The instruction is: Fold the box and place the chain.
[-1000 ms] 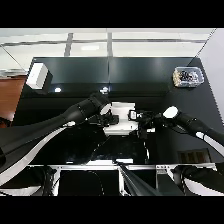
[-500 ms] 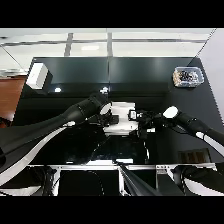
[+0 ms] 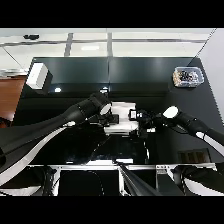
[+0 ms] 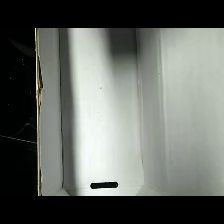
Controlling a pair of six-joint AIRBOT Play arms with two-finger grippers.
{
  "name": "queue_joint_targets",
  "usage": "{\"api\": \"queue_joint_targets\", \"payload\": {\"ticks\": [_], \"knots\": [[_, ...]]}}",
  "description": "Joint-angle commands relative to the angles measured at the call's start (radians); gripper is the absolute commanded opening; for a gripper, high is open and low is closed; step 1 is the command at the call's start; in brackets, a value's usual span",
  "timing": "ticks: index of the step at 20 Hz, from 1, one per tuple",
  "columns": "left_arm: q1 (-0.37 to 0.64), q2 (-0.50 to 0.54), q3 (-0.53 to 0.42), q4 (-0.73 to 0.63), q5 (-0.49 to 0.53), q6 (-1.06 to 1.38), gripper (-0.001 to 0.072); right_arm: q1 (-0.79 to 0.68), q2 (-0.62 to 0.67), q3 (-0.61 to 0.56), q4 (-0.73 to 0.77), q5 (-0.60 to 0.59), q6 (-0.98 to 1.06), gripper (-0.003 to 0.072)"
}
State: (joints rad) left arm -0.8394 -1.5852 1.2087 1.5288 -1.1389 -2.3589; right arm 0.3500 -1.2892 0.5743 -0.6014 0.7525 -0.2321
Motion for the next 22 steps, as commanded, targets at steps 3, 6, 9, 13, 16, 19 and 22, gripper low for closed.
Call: {"api": "queue_joint_targets", "payload": {"ticks": [3,6,9,13,16,19,22], "knots": [[0.0,0.0,0.001,-0.001,0.005,-0.001,0.0022,0.001,0.0,0.0,-0.002,0.001,0.001,0.0422],[0.0,0.0,0.001,-0.001,0.004,-0.001,0.0022,0.0,0.007,0.0,-0.002,0.0,0.009,0.0663],[0.0,0.0,0.001,0.0,0.005,-0.001,0.0022,-0.003,0.042,0.001,-0.007,0.011,0.032,0.0662],[0.0,0.0,0.001,0.0,0.005,-0.002,0.0022,-0.022,0.085,0.001,-0.119,0.035,0.095,0.0661],[0.0,0.0,0.001,0.0,0.005,-0.001,0.0022,-0.063,0.124,0.001,-0.137,0.085,0.109,0.0661],[0.0,0.0,0.001,-0.001,0.003,-0.002,0.0023,-0.09,0.171,0.001,-0.188,0.092,0.108,0.0661],[0.0,0.0,0.001,-0.001,0.003,-0.001,0.0023,-0.09,0.177,0.001,-0.219,0.108,0.105,0.066]]}}
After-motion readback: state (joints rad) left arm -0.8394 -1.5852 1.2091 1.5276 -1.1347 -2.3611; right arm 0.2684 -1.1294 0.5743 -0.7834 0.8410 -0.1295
